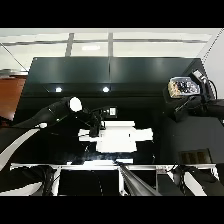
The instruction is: Fold the box and place the chain.
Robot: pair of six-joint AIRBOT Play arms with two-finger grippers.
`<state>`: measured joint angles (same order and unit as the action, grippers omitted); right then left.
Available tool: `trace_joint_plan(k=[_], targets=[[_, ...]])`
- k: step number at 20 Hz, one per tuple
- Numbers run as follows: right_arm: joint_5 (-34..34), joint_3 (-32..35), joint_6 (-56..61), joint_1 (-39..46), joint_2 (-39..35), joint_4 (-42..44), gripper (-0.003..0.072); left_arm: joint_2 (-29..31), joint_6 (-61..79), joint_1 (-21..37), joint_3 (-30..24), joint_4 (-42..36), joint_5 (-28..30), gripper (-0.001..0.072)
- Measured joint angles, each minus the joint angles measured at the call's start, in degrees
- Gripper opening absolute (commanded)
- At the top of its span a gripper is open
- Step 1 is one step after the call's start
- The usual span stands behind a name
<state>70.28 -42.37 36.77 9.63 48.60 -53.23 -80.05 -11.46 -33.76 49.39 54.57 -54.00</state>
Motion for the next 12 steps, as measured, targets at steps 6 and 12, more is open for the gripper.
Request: trace_joint_plan(k=[6, 12], targets=[[-0.76, 5.7, -6.75, -5.35, 0.0, 0.22, 0.07, 0.28, 7.93, 1.18, -3.43, -8.07, 2.64, 0.0029], [-6.14, 9.35, -11.39, -11.89, 0.04, 0.61, 0.07, 0.46, 10.69, 3.5, -4.96, -13.0, 5.29, 0.003]])
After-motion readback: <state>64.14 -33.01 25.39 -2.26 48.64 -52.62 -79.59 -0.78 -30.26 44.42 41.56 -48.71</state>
